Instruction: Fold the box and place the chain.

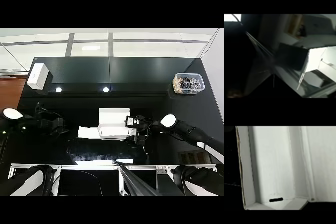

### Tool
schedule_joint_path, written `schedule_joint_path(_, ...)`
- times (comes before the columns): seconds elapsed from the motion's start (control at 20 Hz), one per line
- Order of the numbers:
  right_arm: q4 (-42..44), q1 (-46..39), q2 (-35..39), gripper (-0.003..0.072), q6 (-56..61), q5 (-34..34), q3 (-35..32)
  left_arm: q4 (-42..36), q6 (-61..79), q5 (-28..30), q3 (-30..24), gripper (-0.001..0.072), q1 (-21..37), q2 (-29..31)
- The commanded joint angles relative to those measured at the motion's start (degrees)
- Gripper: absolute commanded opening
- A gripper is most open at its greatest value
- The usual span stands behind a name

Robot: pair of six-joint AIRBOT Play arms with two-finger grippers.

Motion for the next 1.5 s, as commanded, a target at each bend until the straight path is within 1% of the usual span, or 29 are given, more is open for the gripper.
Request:
schedule_joint_path(0.0,0.0,0.1,0.0,0.0227,0.0,0.0,0.0,-8.5,0.9,0.1,-2.8,0.0027,-1.7,-5.8)
schedule_joint_path(0.1,0.0,0.1,0.0,0.0227,0.0,0.0,0.0,-9.9,0.9,3.7,-2.8,0.0028,-7.6,-9.0)
schedule_joint_path(0.15,0.0,0.1,0.0,0.0226,0.0,0.0,0.0,-12.1,2.0,5.6,-2.8,0.0027,-10.7,-10.1)
schedule_joint_path(0.2,0.0,0.1,0.0,0.0227,0.0,0.0,0.0,-15.9,4.9,7.0,-2.6,0.0027,-13.7,-10.8)
schedule_joint_path(0.3,0.0,0.1,0.0,0.0227,0.0,0.0,0.0,-21.2,8.9,7.9,-1.4,0.0028,-18.0,-11.3)
schedule_joint_path(0.35,0.0,0.1,0.0,0.0227,0.0,0.0,0.0,-21.8,11.2,7.4,-0.5,0.0028,-19.3,-11.4)
schedule_joint_path(0.45,0.0,0.1,0.0,0.0227,0.0,0.0,0.0,-21.8,17.3,5.0,1.4,0.0028,-19.7,-11.4)
schedule_joint_path(0.6,0.0,0.1,0.0,0.0227,0.0,0.0,0.0,-21.8,18.5,3.7,3.8,0.0033,-19.7,-11.4)
schedule_joint_path(0.65,0.0,0.1,0.0,0.0227,0.0,0.0,0.0,-21.8,18.5,3.7,4.8,0.0098,-19.7,-11.4)
schedule_joint_path(0.7,0.0,0.1,0.0,0.0227,0.0,0.0,0.0,-21.8,18.4,3.6,5.6,0.0209,-19.7,-11.4)
schedule_joint_path(0.75,0.0,0.1,0.0,0.0227,0.0,0.0,0.0,-21.8,18.4,3.4,6.4,0.0351,-19.7,-11.4)
schedule_joint_path(0.8,0.0,0.1,0.0,0.0227,0.0,0.0,0.0,-21.8,18.4,2.8,7.2,0.0527,-19.7,-11.4)
schedule_joint_path(0.85,0.0,0.1,0.0,0.0227,0.0,0.0,0.0,-21.7,18.4,1.9,7.9,0.0649,-19.7,-11.4)
schedule_joint_path(1.0,0.0,0.1,0.0,0.0227,0.0,0.0,0.0,-21.6,18.1,-1.8,9.5,0.0655,-19.9,-11.4)
schedule_joint_path(1.1,0.0,0.1,0.0,0.0227,0.0,0.0,0.0,-20.6,17.0,-2.8,10.0,0.0655,-21.3,-11.3)
schedule_joint_path(1.2,0.0,0.1,0.0,0.0227,0.0,0.0,0.0,-17.2,11.4,-0.9,10.8,0.0652,-24.9,-11.3)
schedule_joint_path(1.25,0.0,0.1,0.0,0.0227,0.0,0.0,0.0,-15.6,8.5,0.0,11.4,0.0634,-26.9,-11.3)
schedule_joint_path(1.4,0.0,0.1,0.0,0.0227,0.0,0.0,0.0,-10.2,5.6,1.6,14.0,0.0633,-33.4,-11.3)
schedule_joint_path(1.45,0.0,0.1,0.0,0.0226,0.0,0.0,0.0,-7.4,2.5,2.7,15.1,0.0633,-35.2,-11.3)
